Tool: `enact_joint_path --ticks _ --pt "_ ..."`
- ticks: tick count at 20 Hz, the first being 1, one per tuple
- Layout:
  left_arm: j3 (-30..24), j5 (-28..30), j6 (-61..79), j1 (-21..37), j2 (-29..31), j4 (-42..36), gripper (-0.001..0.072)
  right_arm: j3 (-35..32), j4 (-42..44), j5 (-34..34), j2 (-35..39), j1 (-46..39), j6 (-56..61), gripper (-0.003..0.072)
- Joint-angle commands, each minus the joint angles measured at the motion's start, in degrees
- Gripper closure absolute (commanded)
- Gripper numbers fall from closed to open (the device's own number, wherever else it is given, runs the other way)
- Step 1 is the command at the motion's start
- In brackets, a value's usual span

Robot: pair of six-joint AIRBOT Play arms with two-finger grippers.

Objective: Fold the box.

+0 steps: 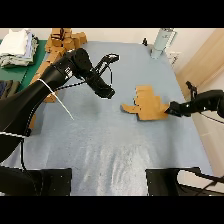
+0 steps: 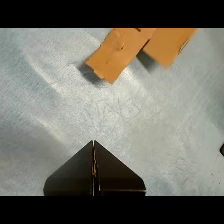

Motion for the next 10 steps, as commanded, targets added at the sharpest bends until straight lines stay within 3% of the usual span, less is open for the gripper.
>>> enact_joint_path --ticks 1,6,10 --pt "0.07 0.02 0.02 0.00 -0.02 0.02 0.0698 -4.83 -3.15 0.26 3.76 -0.04 3.37 0.0194" --pt "0.07 0.02 0.02 0.00 -0.02 0.02 0.0698 6.43 -17.70 1.20 3.58 -1.88 14.25 0.0194" --pt "0.07 0.02 0.02 0.00 -0.02 0.02 0.0697 18.49 -18.43 -2.40 -3.80 -6.82 13.16 0.0247"
